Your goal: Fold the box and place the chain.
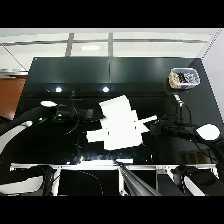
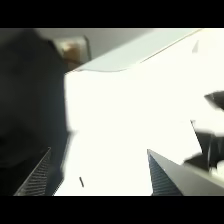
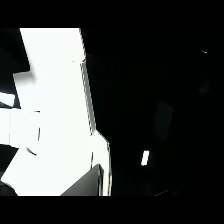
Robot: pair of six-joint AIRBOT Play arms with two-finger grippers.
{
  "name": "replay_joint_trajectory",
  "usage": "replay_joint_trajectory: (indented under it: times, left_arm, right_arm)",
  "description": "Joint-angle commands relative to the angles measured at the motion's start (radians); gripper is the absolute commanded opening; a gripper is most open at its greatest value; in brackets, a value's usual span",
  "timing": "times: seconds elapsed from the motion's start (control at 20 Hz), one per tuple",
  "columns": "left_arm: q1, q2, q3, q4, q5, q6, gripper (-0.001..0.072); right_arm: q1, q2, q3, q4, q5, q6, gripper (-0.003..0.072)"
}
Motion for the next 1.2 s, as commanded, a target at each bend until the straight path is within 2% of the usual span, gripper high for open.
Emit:
replay_joint_trajectory:
  times: [0.0,0.3,0.6,0.7,0.8,0.85,0.95,1.0,1.05,1.1,1.15]
  left_arm:
    - [-0.029,-0.139,0.131,0.049,-0.164,0.072,0.0669]
    - [-0.059,-0.259,0.204,0.047,-0.317,0.071,0.0673]
    - [-0.084,-0.269,0.236,0.097,-0.329,0.074,0.0669]
    - [-0.084,-0.269,0.251,0.132,-0.337,0.076,0.0534]
    - [-0.084,-0.269,0.259,0.184,-0.357,0.076,0.0431]
    - [-0.084,-0.269,0.259,0.21,-0.365,0.075,0.0312]
    - [-0.084,-0.269,0.259,0.251,-0.369,0.075,0.0178]
    - [-0.084,-0.269,0.259,0.256,-0.373,0.076,0.0081]
    - [-0.083,-0.269,0.26,0.256,-0.381,0.08,0.003]
    - [-0.083,-0.269,0.265,0.256,-0.391,0.079,0.0031]
    - [-0.083,-0.269,0.27,0.254,-0.404,0.073,0.003]
  right_arm:
    - [0.004,0.001,0.0,0.0,0.02,0.021,0.0048]
    - [0.004,0.001,0.0,0.0,0.05,0.036,0.0048]
    - [0.004,0.001,0.0,0.0,0.064,0.051,0.0048]
    - [0.004,0.001,0.0,0.0,0.063,0.051,0.0048]
    - [0.004,0.001,0.0,0.0,0.063,0.051,0.0048]
    - [0.004,0.001,0.0,0.0,0.062,0.051,0.0048]
    - [0.003,0.001,0.0,0.0,0.062,0.051,0.0049]
    - [0.003,0.001,0.0,0.0,0.062,0.051,0.0053]
    - [-0.002,0.001,0.0,0.0,0.063,0.053,0.0189]
    - [-0.012,0.001,0.005,0.0,0.068,0.068,0.0432]
    - [-0.035,0.001,0.026,-0.001,0.086,0.076,0.072]
